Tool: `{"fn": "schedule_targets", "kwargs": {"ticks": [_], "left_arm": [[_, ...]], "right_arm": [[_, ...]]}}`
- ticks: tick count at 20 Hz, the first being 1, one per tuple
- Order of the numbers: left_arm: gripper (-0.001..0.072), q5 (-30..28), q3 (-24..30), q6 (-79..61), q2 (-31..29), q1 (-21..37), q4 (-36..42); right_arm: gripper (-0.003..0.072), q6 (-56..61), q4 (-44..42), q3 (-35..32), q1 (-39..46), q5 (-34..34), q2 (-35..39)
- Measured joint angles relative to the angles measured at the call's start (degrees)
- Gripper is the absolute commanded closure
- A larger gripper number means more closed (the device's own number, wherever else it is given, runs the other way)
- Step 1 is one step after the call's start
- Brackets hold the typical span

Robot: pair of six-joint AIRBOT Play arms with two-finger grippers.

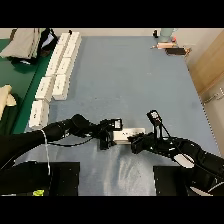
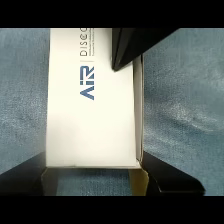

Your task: Fold the box.

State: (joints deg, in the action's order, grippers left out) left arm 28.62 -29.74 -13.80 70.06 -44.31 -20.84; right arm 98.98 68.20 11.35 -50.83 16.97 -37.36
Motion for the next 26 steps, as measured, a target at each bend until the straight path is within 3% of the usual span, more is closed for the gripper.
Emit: {"fn": "schedule_targets", "kwargs": {"ticks": [11, 18, 22, 26], "left_arm": [[0.0334, 0.02, 0.0, -0.09, 0.0, 0.0, 0.02], [0.0334, 0.0, -0.02, -0.11, 0.0, 0.0, 0.09], [0.0334, 0.0, -0.02, -0.09, 0.0, 0.0, 0.07], [0.0334, 0.0, 0.0, -0.09, 0.0, 0.0, 0.04]], "right_arm": [[0.0686, -0.02, 1.95, 0.74, -0.02, 0.48, 0.09], [0.0686, -0.02, 10.47, 5.46, 0.17, 2.56, 5.44], [0.0686, 2.58, 20.22, 10.27, 1.75, 11.15, 5.33], [0.0685, 5.81, 27.36, 18.25, 8.02, 26.91, 0.9]]}}
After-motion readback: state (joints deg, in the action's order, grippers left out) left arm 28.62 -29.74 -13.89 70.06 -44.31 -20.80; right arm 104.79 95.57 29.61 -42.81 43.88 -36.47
